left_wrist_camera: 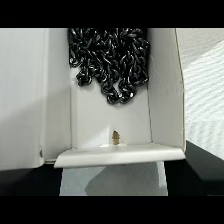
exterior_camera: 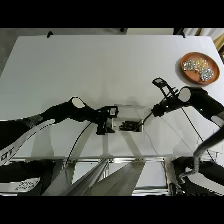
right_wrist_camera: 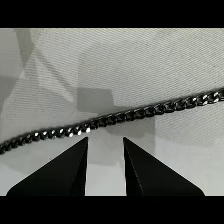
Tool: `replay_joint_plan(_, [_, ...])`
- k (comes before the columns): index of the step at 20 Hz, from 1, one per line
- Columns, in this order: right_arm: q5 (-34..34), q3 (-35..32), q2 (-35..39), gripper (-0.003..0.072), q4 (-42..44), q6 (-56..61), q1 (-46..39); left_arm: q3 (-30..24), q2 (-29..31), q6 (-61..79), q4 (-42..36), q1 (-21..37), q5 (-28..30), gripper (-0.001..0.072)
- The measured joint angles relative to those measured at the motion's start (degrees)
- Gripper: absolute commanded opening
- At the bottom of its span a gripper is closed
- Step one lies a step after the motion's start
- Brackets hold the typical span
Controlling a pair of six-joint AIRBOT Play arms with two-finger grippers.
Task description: Fold the box and place the chain.
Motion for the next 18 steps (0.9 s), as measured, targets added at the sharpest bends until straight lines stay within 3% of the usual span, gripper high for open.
replay_joint_plan(7, [-2.62, 0.02, -2.12, 0.0211, 0.37, 2.36, -0.02, 0.0, 0.0, 0.02, 0.0, 0.0, 0.0, 0.0253])
replay_joint_plan(9, [-3.06, 0.07, -2.73, 0.0161, 0.81, 2.82, 0.0, 0.0, 0.0, 0.0, 0.0, 0.0, 0.0, 0.0253])
replay_joint_plan(12, [-3.17, 0.11, -3.15, 0.0018, 0.31, 3.37, -0.02, 0.0, 0.0, 0.0, 0.0, 0.0, 0.0, 0.0253])
replay_joint_plan(18, [-3.17, 0.04, -2.73, 0.0017, 0.28, 3.32, -0.02, 0.0, 0.0, 0.02, 0.0, 0.0, 0.0, 0.0253])
